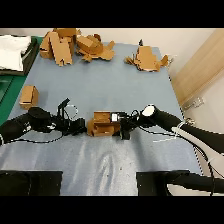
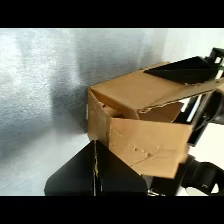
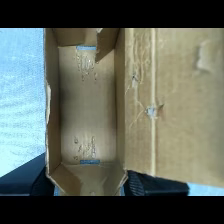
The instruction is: Fold the box.
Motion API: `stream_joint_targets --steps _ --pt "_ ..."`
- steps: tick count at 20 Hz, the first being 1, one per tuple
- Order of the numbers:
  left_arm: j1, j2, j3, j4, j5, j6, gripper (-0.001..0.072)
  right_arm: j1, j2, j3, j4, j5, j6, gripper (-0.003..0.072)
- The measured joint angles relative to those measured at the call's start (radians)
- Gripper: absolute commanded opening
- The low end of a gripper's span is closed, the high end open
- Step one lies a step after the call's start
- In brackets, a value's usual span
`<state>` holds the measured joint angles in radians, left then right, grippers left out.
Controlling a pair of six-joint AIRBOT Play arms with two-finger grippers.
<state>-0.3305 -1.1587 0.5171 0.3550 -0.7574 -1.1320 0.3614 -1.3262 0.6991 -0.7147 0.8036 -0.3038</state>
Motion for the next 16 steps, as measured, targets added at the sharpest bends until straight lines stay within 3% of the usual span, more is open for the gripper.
stream_joint_targets --steps 12,16 --pt "-0.01 0.0 0.008 -0.091 -0.039 0.137 0.0008 0.0 0.0 0.0 0.0 0.0 0.0 0.0489" --pt "-0.124 0.0 0.072 0.042 0.047 -0.03 0.0007 0.0 0.0 0.0 -0.003 0.0 0.0 0.0489"
